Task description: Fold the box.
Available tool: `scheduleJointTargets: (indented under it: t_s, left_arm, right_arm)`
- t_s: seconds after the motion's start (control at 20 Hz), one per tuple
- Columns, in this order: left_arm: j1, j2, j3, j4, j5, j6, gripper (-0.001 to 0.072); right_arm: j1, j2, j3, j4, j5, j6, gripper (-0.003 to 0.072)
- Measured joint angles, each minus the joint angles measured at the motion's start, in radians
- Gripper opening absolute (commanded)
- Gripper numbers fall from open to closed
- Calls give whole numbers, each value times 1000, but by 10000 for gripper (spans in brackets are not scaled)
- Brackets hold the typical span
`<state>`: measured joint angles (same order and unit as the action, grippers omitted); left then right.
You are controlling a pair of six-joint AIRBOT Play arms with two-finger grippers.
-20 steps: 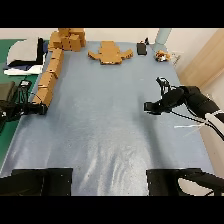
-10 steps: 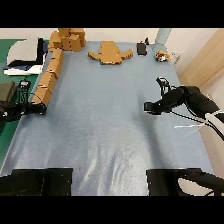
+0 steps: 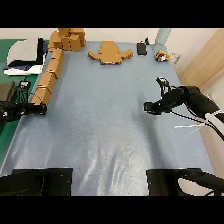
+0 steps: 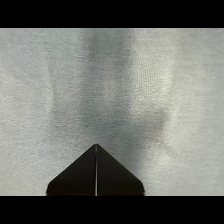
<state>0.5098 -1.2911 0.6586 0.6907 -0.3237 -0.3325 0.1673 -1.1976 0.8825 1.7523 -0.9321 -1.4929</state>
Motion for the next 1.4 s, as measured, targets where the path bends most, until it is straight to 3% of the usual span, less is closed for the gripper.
scheduleJointTargets:
  t_s: [0.3, 0.65, 0.7, 0.75, 0.8, 0.9, 1.0, 1.05, 1.1, 1.4]
  left_arm:
    - [19, 57, 0, 16, -22, -79, 703]
    - [124, 272, 0, 204, -343, -294, 701]
    - [130, 308, 0, 213, -385, -326, 668]
    - [136, 346, 0, 217, -426, -363, 392]
    - [138, 380, 0, 207, -459, -390, 32]
    - [115, 445, 0, 153, -529, -409, 14]
    - [30, 482, 13, 97, -563, -422, 13]
    - [-37, 483, 32, 82, -565, -443, 14]
    - [-109, 472, 59, 80, -565, -472, 14]
    - [-587, 196, 340, 181, -552, -715, 13]
  right_arm:
    - [0, 0, 0, 5, -4, 0, 6]
    - [0, 0, 0, 6, -10, 0, 6]
    - [0, 0, 0, 6, -10, 0, 6]
    - [0, 0, 0, 6, -10, 0, 6]
    - [0, 0, 0, 6, -10, 0, 6]
    - [0, 0, 0, 13, -10, 0, 6]
    - [2, 0, 1, 41, 10, -2, 32]
    - [2, -1, 3, 60, 23, -6, 127]
    - [4, -3, 8, 74, 40, -13, 168]
    - [26, -31, 47, 116, 72, -31, 165]
